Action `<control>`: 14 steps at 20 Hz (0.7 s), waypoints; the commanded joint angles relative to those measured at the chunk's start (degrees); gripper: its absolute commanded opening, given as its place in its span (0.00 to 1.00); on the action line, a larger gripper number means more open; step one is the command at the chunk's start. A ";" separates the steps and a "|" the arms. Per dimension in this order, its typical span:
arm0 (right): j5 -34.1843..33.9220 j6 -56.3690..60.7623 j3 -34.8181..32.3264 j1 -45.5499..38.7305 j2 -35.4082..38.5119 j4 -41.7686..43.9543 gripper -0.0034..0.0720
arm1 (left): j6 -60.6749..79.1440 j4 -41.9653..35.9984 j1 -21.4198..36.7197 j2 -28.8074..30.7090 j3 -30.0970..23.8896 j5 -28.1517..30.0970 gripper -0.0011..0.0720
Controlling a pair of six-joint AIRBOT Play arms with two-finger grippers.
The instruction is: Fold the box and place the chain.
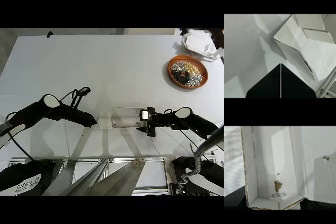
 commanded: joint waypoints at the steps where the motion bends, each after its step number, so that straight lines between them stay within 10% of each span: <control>1: 0.00 0.00 0.00 0.00 0.04 0.00 0.46 | -2.12 -5.66 -3.80 -3.93 -0.24 4.31 0.02; 14: 0.02 0.00 0.00 0.00 0.04 0.00 0.46 | -1.49 -5.46 -5.20 0.00 -0.24 5.49 0.02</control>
